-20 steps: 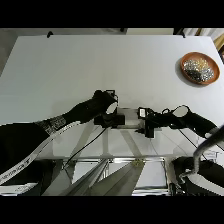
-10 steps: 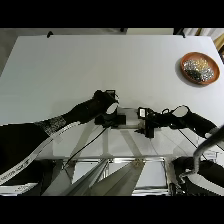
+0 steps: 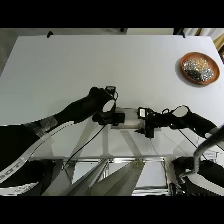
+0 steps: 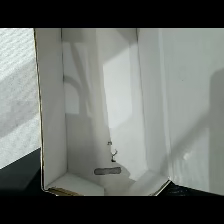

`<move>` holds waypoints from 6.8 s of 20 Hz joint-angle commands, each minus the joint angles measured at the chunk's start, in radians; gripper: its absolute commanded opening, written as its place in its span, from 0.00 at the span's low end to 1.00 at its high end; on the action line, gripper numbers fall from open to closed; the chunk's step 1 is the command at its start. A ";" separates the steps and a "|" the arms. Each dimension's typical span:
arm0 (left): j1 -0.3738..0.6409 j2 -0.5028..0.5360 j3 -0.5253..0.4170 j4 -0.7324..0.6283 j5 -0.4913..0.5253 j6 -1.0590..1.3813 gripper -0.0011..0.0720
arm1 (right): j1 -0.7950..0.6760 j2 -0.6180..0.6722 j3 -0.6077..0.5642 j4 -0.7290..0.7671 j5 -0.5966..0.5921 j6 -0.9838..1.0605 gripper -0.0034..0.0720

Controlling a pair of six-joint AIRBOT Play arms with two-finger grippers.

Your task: Fold the box and place the chain.

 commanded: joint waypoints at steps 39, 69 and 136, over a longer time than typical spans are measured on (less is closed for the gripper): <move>0.407 0.082 -0.456 -0.853 0.278 2.607 0.99 | 0.000 0.000 0.000 0.000 0.003 0.000 0.50; 0.297 0.000 -0.455 -0.999 0.378 2.601 0.76 | 0.000 0.000 0.000 0.000 0.003 0.000 0.50; 0.294 0.000 -0.455 -0.976 0.369 2.600 0.36 | -0.206 0.463 0.005 -0.345 0.198 0.380 0.80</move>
